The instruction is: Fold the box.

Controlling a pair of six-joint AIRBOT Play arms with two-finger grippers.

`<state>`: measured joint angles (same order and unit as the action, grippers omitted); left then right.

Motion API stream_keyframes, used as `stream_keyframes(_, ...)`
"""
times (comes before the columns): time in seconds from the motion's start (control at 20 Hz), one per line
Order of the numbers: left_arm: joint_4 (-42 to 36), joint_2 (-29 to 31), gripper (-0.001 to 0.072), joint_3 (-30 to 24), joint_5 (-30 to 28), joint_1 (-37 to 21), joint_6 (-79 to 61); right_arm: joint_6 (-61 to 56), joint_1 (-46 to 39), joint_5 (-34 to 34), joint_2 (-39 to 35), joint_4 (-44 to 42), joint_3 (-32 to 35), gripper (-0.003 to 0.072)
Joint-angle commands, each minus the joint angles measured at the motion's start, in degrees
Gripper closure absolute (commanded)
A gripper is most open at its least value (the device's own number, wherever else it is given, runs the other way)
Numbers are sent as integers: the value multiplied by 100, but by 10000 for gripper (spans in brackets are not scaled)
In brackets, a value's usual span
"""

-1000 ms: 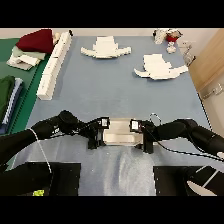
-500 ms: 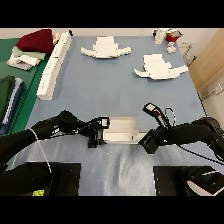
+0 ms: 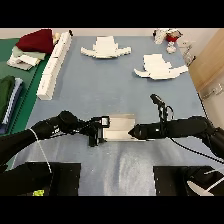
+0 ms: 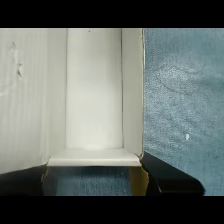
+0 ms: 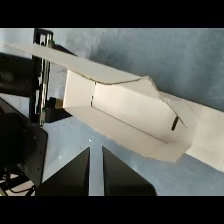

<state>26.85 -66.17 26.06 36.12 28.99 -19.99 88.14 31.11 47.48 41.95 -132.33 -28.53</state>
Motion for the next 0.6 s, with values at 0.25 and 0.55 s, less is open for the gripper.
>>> stream_keyframes(0.25, 13, 0, 197, 2, 0, -4, -11, -223, -7, -1668, 455, -24, -413, 565)
stream_keyframes(0.55, 13, 0, 197, 2, 4, -4, -11, -221, -7, -2055, 1685, 7, -413, 566)
